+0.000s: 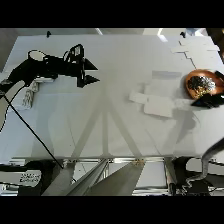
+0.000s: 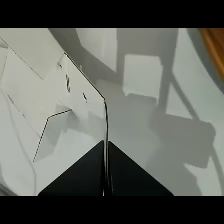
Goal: Fold the box and place the chain.
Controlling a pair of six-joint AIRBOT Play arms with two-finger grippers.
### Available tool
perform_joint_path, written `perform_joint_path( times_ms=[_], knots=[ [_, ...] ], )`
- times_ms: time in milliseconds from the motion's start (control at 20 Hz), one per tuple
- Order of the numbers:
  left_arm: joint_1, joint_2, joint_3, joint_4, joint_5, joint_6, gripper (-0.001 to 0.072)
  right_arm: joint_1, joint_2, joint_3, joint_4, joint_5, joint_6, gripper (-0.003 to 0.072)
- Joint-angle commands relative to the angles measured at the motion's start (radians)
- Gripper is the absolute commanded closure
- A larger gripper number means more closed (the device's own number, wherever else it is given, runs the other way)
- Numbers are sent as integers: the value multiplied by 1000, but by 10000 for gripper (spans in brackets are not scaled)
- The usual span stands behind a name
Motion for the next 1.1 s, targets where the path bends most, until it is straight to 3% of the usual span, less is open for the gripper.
perform_joint_path(
  times_ms=[0,200,500,1050],
  knots=[
    [1,1,0,0,0,0,166,194,-5,1,120,-190,-79,675],
    [1,1,0,0,0,0,166,370,-69,1,190,-348,-91,675],
    [1,1,0,0,0,0,166,505,-184,1,365,-443,-143,675],
    [1,1,0,0,0,0,166,535,-190,1,352,-478,-145,672]
  ],
)
